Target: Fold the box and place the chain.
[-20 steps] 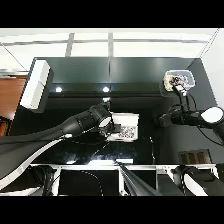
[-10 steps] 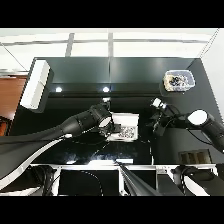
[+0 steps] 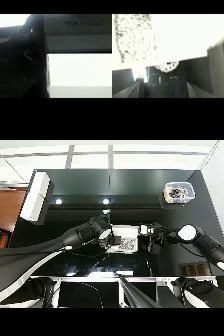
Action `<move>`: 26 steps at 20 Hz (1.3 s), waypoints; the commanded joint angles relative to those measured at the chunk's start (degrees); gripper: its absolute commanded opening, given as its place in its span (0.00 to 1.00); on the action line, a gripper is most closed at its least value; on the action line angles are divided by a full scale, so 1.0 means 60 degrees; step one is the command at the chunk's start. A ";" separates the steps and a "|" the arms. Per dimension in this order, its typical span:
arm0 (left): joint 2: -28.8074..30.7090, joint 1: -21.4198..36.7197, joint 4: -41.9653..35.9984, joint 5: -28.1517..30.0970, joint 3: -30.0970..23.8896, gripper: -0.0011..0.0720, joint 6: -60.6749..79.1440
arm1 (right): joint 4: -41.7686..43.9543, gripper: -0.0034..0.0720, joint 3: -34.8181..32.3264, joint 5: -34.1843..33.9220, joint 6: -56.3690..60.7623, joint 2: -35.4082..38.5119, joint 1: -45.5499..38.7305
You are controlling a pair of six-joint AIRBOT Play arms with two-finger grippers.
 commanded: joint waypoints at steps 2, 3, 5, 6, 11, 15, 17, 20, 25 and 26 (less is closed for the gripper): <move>0.0004 -0.0004 0.0000 0.0000 0.0004 0.05 0.0004 | 0.0907 1.00 -0.0004 -0.0233 -0.1541 -0.0149 0.0073; 0.0004 -0.0004 0.0000 0.0000 0.0004 0.05 0.0004 | 0.0929 1.00 -0.0004 -0.0229 -0.1563 -0.0237 0.0073; 0.0004 -0.0004 0.0004 0.0004 0.0004 0.05 0.0004 | 0.1206 1.00 -0.0004 -0.0219 -0.1679 -0.0532 0.0080; 0.0004 -0.0004 0.0004 0.0004 0.0004 0.05 0.0004 | 0.1300 1.00 -0.0004 -0.0226 -0.1891 -0.0678 0.0138; 0.0004 -0.0004 0.0000 0.0000 0.0004 0.05 0.0004 | 0.1126 0.88 -0.0004 -0.0222 -0.2076 -0.0940 0.0189; 0.0004 0.0000 0.0011 0.0022 0.0004 0.05 0.0004 | 0.1140 0.62 0.0000 -0.0189 -0.2065 -0.0940 0.0189; 0.0004 0.0000 0.0007 0.0025 0.0004 0.05 0.0000 | 0.1151 0.41 0.0000 -0.0299 -0.2065 -0.0940 0.0189; 0.0004 0.0000 0.0007 0.0022 0.0004 0.05 0.0004 | 0.1180 0.35 0.0000 -0.0372 -0.2069 -0.0940 0.0189; 0.0004 0.0000 0.0004 0.0015 0.0004 0.05 0.0004 | 0.1785 0.35 0.0000 -0.0481 -0.2215 -0.0940 0.0189; 0.0004 -0.0004 0.0004 0.0015 0.0004 0.05 0.0000 | 0.1905 0.34 0.0000 -0.0484 -0.2339 -0.0940 0.0189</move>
